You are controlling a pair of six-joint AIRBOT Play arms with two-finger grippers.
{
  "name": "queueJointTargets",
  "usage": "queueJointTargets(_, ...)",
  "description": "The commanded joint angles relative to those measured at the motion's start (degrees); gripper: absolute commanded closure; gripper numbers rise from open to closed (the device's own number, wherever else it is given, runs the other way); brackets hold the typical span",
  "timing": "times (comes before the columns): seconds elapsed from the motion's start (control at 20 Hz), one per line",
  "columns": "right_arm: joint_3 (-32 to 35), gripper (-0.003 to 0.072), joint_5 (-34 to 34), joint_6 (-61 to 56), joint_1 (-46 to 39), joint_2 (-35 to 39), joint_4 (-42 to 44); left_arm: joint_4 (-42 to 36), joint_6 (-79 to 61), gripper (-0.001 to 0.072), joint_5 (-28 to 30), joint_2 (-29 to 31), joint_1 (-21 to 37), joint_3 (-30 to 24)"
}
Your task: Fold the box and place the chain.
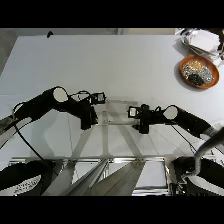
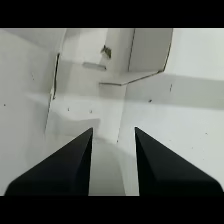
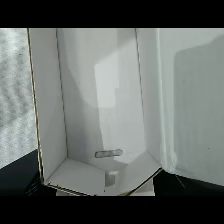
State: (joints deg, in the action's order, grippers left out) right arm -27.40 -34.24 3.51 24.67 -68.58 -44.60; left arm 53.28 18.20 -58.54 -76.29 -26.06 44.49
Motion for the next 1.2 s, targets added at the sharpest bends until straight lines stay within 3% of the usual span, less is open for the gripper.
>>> queueJointTargets(0.0, 0.0, 0.0272, 0.0, 0.0, 0.0, 0.0, 0.0, 2.4, -0.2, 0.0362, 3.3, -1.2, 0.5, -0.3)
queueJointTargets(0.15, 0.0, 0.0272, 0.0, 0.0, 0.0, 0.0, 0.0, 2.9, -0.5, 0.0355, 6.9, -1.2, 0.4, -0.4)
queueJointTargets(0.25, 0.0, 0.0272, 0.0, 0.0, 0.0, 0.0, 0.0, 2.8, -4.1, 0.028, 8.5, -1.2, 0.3, -0.3)
queueJointTargets(0.4, 0.0, 0.0272, 0.0, 0.0, 0.0, 0.0, 0.0, 2.4, -9.5, 0.0251, 9.3, -1.2, 0.2, -0.4)
queueJointTargets(0.75, 0.0, 0.0272, 0.0, 0.0, 0.0, 0.0, 0.0, -5.9, -22.8, 0.0251, 9.3, -1.2, -0.8, -0.4)
queueJointTargets(1.0, 0.0, 0.0272, 0.0, 0.0, 0.0, 0.0, 0.0, -6.1, -25.8, 0.0255, 9.0, -2.5, -1.6, -0.4)
queueJointTargets(1.15, 0.0, 0.0272, 0.0, 0.0, 0.0, 0.0, 0.0, -6.1, -25.9, 0.0324, 7.4, -3.2, -1.7, -0.4)
